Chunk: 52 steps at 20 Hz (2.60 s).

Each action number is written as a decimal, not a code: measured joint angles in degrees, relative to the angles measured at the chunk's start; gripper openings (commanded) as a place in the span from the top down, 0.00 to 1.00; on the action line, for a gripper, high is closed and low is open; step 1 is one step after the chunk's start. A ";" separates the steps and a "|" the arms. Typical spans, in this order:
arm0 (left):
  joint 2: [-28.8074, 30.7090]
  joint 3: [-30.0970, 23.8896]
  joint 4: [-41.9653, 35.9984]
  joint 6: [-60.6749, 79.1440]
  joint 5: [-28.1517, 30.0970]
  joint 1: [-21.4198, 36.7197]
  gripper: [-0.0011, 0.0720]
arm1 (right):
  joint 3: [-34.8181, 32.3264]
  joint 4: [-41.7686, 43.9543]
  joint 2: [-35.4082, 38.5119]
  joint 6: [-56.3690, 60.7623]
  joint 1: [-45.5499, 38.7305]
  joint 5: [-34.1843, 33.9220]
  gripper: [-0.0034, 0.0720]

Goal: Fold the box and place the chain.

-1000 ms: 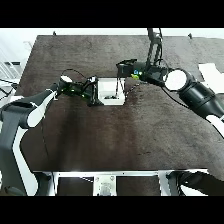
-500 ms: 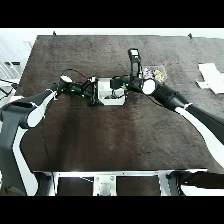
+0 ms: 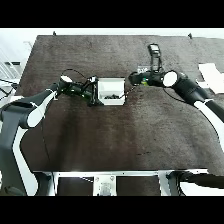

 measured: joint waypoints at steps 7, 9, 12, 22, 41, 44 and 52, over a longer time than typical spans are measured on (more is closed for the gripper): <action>-0.02 0.00 0.02 -0.02 0.00 0.00 0.43 | 4.57 1.62 -12.90 0.61 -7.72 -0.42 0.24; -0.02 0.00 0.00 0.00 0.00 0.00 0.43 | 7.19 2.40 -16.87 0.52 -8.09 -0.57 0.25; -0.02 0.00 0.00 0.00 0.00 0.00 0.43 | 10.51 3.96 -21.33 0.37 -8.31 -1.18 0.28; -0.02 0.00 0.00 0.00 0.00 0.00 0.43 | 12.90 7.52 -22.84 -2.21 -7.04 -2.29 0.95; -0.02 0.00 0.00 0.00 0.00 0.00 0.43 | 0.85 7.89 18.25 -4.46 5.44 -0.96 0.95; -0.02 0.00 0.00 -0.02 0.00 0.00 0.43 | 0.15 7.91 17.97 -4.55 7.78 -1.16 0.95; -0.02 0.00 0.00 0.00 0.00 0.00 0.43 | -3.56 8.44 7.61 -4.61 10.95 -7.15 0.95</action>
